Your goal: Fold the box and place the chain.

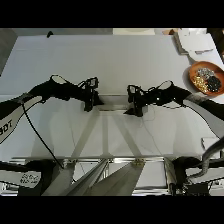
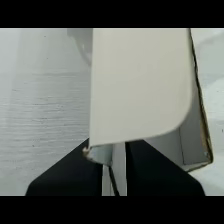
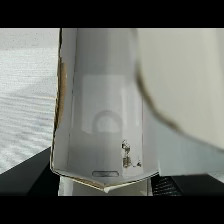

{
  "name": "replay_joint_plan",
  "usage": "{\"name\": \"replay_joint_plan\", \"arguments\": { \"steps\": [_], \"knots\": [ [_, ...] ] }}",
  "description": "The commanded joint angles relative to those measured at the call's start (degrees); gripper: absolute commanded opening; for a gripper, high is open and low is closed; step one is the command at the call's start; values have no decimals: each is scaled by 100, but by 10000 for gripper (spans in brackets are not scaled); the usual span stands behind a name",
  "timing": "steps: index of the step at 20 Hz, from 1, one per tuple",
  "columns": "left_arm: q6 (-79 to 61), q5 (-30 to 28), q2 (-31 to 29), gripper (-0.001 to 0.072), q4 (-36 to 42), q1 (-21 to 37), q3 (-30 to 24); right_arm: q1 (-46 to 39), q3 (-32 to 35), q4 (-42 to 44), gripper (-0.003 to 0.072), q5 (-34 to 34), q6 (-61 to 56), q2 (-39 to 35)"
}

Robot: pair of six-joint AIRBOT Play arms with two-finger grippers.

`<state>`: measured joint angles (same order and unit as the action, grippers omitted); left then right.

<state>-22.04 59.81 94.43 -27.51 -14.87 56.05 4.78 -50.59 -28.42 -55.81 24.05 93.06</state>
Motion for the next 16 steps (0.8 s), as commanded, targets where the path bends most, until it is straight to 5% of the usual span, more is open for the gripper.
{"name": "replay_joint_plan", "arguments": {
  "steps": [1, 5, 10, 12, 16],
  "knots": [
    [-2, 20, -107, 158, 0, 81, 0, 4, 0, -4, 466, -13, 0, 4],
    [286, 310, -551, 156, -236, 463, 0, 4, 0, -4, 466, -13, 0, 2],
    [846, 828, -1309, 153, -1622, 929, 0, 4, 0, -4, 466, -13, -2, 2],
    [1421, 1036, -1550, 63, -2017, 962, 0, 4, 0, -4, 466, -13, 0, 2],
    [1617, 1639, -1698, 12, -1316, 586, -4, 4, 0, -4, 466, -13, -2, 2]
  ]
}}
